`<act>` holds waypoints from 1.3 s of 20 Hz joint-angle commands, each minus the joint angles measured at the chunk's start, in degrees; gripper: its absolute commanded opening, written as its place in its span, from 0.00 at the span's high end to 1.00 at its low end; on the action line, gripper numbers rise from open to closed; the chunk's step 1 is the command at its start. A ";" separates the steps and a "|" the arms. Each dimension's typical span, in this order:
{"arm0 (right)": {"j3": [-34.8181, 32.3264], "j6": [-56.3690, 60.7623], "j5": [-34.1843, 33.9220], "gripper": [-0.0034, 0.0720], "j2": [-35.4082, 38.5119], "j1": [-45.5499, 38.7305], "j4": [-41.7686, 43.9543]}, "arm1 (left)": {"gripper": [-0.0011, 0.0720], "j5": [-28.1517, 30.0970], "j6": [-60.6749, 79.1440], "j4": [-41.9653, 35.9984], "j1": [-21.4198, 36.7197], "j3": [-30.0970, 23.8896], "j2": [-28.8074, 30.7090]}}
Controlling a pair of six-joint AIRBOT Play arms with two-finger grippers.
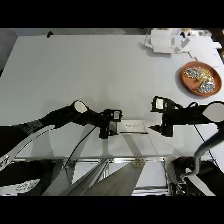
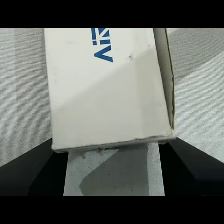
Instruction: Fold the box and place the chain.
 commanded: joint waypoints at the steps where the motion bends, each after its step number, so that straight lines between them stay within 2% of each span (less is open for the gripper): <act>1: -2.43 -10.34 -0.68 0.02 -2.29 -0.57 3.10 | 0.78 0.02 0.02 0.02 0.00 0.02 0.04; 6: -9.90 -18.95 -3.96 0.03 -2.29 -0.57 3.43 | 0.78 0.02 0.00 0.02 0.00 0.02 0.04; 9: -11.69 -19.76 -6.84 0.02 -2.29 -0.59 3.91 | 0.78 0.02 0.02 0.02 0.00 0.02 0.04; 14: -11.69 -20.24 -11.80 0.02 -2.29 -0.57 13.51 | 0.78 0.02 0.02 0.02 0.00 0.02 0.04; 20: -11.69 -20.15 -12.66 0.02 -2.45 -0.57 11.47 | 0.78 0.02 0.02 0.02 0.00 0.02 0.04; 26: -11.69 -20.15 -9.75 0.03 -4.50 -0.57 6.56 | 0.78 0.02 0.02 0.02 0.00 0.02 0.04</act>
